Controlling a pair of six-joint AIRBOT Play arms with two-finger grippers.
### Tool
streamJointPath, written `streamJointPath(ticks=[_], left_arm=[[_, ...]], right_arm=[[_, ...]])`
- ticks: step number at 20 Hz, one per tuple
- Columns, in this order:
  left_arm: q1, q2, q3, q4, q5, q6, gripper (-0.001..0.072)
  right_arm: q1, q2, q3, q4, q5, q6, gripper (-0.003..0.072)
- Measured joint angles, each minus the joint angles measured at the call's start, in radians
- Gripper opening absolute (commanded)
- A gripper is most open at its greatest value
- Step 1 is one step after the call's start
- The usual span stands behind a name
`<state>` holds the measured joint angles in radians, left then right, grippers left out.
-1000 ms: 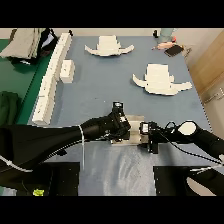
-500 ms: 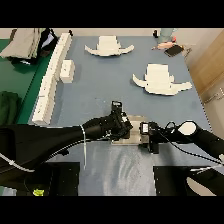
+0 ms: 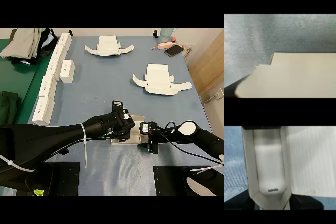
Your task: Fold the box.
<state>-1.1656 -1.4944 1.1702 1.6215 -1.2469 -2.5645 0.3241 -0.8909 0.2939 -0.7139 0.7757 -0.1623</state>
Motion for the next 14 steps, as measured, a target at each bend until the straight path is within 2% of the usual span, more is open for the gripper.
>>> streamJointPath(ticks=[4, 5, 6, 7, 11, 14], left_arm=[[0.005, 0.0, 0.08, 0.002, -0.108, 0.048, 0.0583], [0.008, 0.0, 0.106, 0.002, -0.145, 0.065, 0.0505], [0.011, 0.0, 0.131, 0.003, -0.182, 0.082, 0.0207], [0.011, 0.0, 0.158, 0.005, -0.224, 0.105, 0.0021], [0.016, 0.0, 0.227, 0.012, -0.373, 0.21, 0.0016], [0.026, 0.003, 0.246, 0.018, -0.434, 0.256, 0.0016]], right_arm=[[0.0, 0.0, 0.0, 0.0, 0.0, 0.0, 0.0464], [0.0, 0.0, 0.0, 0.0, 0.0, 0.0, 0.0464], [0.0, 0.0, 0.0, 0.0, 0.0, 0.0, 0.0464], [0.0, 0.0, 0.0, 0.0, 0.0, 0.0, 0.0464], [0.0, 0.0, 0.0, 0.0, 0.0, 0.0, 0.0464], [0.0, 0.0, 0.0, 0.0, 0.0, 0.0, 0.0464]])
